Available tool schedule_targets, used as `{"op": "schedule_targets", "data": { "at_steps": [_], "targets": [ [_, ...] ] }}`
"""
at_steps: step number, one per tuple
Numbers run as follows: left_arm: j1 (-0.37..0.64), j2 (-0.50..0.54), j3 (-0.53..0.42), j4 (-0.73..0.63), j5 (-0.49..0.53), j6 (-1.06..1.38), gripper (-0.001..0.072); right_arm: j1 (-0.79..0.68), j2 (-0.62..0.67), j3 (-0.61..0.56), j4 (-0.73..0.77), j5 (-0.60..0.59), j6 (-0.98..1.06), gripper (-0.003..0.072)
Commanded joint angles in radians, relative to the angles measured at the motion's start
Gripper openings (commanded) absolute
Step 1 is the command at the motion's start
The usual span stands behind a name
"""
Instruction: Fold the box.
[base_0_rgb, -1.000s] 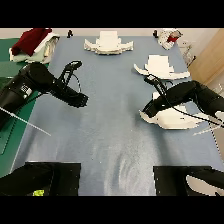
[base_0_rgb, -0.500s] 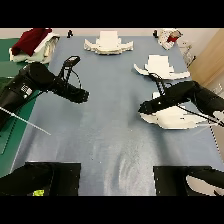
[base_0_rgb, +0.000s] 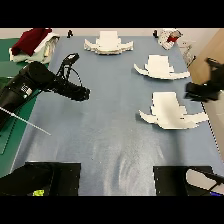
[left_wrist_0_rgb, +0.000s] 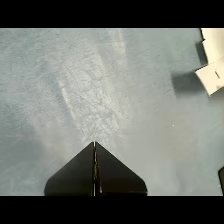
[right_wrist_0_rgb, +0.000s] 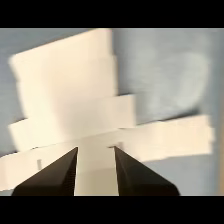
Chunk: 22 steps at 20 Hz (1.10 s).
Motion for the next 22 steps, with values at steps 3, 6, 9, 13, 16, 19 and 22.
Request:
{"op": "schedule_targets", "data": {
  "at_steps": [3,6,9,13,16,19,22],
  "targets": [
    [0.000,0.000,0.000,-0.080,-0.003,-0.008,0.0322,-0.402,-0.116,0.041,-0.017,-0.101,-0.125,0.0379],
    [0.000,0.000,0.000,-0.107,-0.026,-0.008,0.0285,-0.501,-0.226,0.054,0.089,-0.164,-0.227,0.0379],
    [0.002,-0.001,0.000,-0.107,-0.068,-0.008,0.0285,-0.518,-0.324,0.086,0.124,-0.227,-0.287,0.0379],
    [0.002,-0.001,0.000,-0.107,-0.114,-0.008,0.0285,-0.512,-0.419,0.135,0.302,-0.284,-0.359,0.0380],
    [0.002,-0.001,0.000,-0.108,-0.131,-0.011,0.0285,-0.500,-0.449,0.156,0.303,-0.286,-0.386,0.0379],
    [0.002,-0.002,0.000,-0.108,-0.132,-0.024,0.0285,-0.494,-0.461,0.174,0.336,-0.287,-0.441,0.0363],
    [0.002,-0.002,0.000,-0.107,-0.132,-0.024,0.0285,-0.490,-0.461,0.175,0.401,-0.302,-0.480,0.0289]
  ]
}}
